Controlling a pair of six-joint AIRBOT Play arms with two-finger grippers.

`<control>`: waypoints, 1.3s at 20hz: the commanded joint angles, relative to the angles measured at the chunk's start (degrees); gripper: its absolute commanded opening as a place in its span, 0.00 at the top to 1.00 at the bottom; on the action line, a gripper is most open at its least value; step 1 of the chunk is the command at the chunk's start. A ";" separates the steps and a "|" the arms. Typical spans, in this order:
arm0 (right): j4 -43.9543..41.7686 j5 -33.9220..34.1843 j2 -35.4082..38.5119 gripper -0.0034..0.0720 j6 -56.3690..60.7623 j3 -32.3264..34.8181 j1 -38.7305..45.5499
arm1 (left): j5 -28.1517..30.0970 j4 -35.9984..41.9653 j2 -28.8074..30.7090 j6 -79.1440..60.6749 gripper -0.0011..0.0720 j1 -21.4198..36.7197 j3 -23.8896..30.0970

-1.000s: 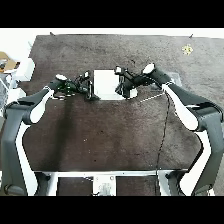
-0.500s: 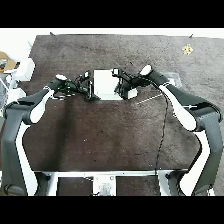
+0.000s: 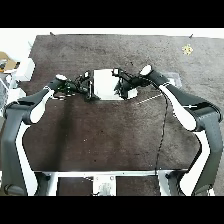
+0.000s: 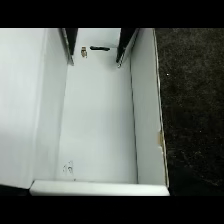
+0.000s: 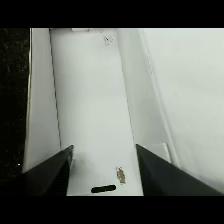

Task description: Fold the box and place the chain.

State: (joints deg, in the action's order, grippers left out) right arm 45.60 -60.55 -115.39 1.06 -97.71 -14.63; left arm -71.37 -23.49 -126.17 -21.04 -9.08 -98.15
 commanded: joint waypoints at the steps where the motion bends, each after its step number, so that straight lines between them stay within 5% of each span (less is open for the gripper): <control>1: -1.57 0.15 0.02 0.19 0.02 0.00 -0.07 | 0.02 0.00 -0.02 0.02 0.49 0.02 0.00; 8: -1.97 0.15 0.02 0.19 0.04 0.00 -0.04 | 0.02 0.00 -0.02 0.02 0.49 0.02 0.00; 10: -1.97 0.15 0.02 0.05 0.07 0.00 -0.04 | 0.02 0.00 -0.02 0.02 0.49 0.02 0.00; 15: -1.92 0.17 0.02 0.06 0.24 -0.02 -0.04 | 0.02 0.00 -0.02 0.02 0.49 0.02 0.00; 16: -1.77 0.13 0.04 0.11 0.26 -0.02 0.00 | 0.02 0.00 -0.02 0.02 0.49 0.02 0.00; 17: -0.83 -0.17 0.26 0.33 0.63 -0.02 0.15 | 0.02 0.00 -0.02 0.02 0.49 0.02 0.00; 19: 4.04 -0.26 1.27 0.45 6.40 -0.09 0.48 | 0.02 0.00 -0.02 0.02 0.49 0.02 0.00; 22: 14.05 -0.59 3.87 0.85 16.81 -0.09 1.42 | 0.04 0.00 -0.02 0.02 0.49 0.02 0.00; 26: 20.17 -2.49 8.59 0.85 30.97 -0.09 2.80 | 0.02 0.00 -0.02 0.02 0.49 0.02 0.00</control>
State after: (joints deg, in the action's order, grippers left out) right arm 59.20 -61.78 -109.82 20.10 -97.76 -12.73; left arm -71.35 -23.46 -126.17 -20.99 -9.06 -98.15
